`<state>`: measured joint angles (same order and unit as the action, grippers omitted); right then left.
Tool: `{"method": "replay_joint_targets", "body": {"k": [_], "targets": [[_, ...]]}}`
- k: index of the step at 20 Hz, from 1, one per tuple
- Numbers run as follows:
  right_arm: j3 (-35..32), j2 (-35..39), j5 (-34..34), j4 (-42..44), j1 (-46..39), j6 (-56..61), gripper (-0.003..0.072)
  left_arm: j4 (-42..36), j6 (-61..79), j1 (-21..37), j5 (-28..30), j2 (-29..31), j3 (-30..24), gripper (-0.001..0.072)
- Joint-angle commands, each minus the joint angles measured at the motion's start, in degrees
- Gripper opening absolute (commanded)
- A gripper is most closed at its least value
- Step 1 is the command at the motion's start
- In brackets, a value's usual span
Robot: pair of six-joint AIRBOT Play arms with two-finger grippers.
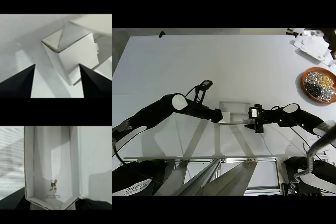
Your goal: Fold the box and place the chain.
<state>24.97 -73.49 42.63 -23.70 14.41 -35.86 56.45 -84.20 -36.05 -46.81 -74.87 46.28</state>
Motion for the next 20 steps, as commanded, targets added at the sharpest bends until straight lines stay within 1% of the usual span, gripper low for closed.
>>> {"method": "replay_joint_targets", "body": {"k": [1, 3, 5, 9, 12, 13, 18, 19, 20], "targets": [[0.0, 0.0, 0.0, 0.0, 0.0, 0.0, 0.042, 10.5, -11.1, -4.5, -4.1, -5.1, 6.9, 0.0642], [0.0, 0.0, 0.0, 0.0, 0.0, 0.0, 0.042, 10.6, -12.0, -6.5, -4.1, -6.8, 10.2, 0.0641], [0.0, 0.0, 0.0, 0.0, 0.0, 0.0, 0.042, 13.9, -15.5, -7.6, -4.5, -6.9, 12.0, 0.0641], [0.0, 0.0, 0.0, 0.0, 0.0, 0.0, 0.042, 24.0, -25.8, -8.1, -12.0, -6.9, 12.6, 0.0641], [0.0, 0.0, 0.0, 0.0, 0.0, 0.0, 0.042, 29.4, -32.4, -10.1, -15.3, -6.9, 13.6, 0.0641], [0.0, 0.0, 0.0, 0.0, 0.0, 0.0, 0.042, 30.5, -34.0, -10.9, -16.0, -6.9, 14.7, 0.0641], [0.0, 0.0, 0.0, 0.0, 0.0, 0.0, 0.042, 30.6, -39.0, -13.9, -17.0, -7.1, 21.0, 0.064], [0.0, 0.0, 0.0, 0.0, 0.0, 0.0, 0.042, 31.0, -40.3, -14.1, -18.4, -7.5, 21.9, 0.064], [0.0, 0.0, 0.0, 0.0, 0.0, 0.0, 0.042, 31.8, -41.7, -14.4, -21.1, -7.9, 22.6, 0.064]]}}
